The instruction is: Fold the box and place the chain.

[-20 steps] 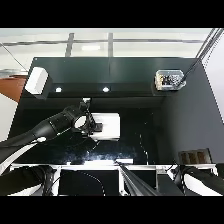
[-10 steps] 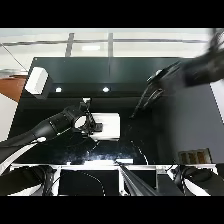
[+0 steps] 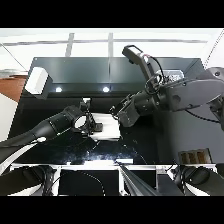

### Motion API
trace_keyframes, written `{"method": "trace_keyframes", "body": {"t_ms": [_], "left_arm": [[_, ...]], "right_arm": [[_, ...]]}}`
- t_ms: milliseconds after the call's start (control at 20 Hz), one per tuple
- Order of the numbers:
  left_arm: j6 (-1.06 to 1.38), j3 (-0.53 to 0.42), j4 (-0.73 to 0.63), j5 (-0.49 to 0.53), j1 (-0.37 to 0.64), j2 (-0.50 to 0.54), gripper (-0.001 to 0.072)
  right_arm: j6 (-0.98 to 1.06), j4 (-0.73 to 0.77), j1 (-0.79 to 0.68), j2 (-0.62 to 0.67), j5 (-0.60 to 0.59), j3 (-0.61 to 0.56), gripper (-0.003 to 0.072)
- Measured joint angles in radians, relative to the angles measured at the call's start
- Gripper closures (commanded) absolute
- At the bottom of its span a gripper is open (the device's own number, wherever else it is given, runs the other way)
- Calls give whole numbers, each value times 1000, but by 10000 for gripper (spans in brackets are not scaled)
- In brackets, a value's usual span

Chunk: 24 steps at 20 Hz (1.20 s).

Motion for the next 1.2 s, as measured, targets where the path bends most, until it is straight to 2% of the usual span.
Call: {"method": "trace_keyframes", "body": {"t_ms": [500,950,1200], "left_arm": [[0,0,2,0,0,0,677],[0,0,2,-1,0,0,677],[0,0,2,-1,0,0,677]], "right_arm": [[-28,73,-42,-1,-54,30,667],[-75,200,-47,-1,49,54,666],[-56,161,-49,-3,81,51,666]]}}
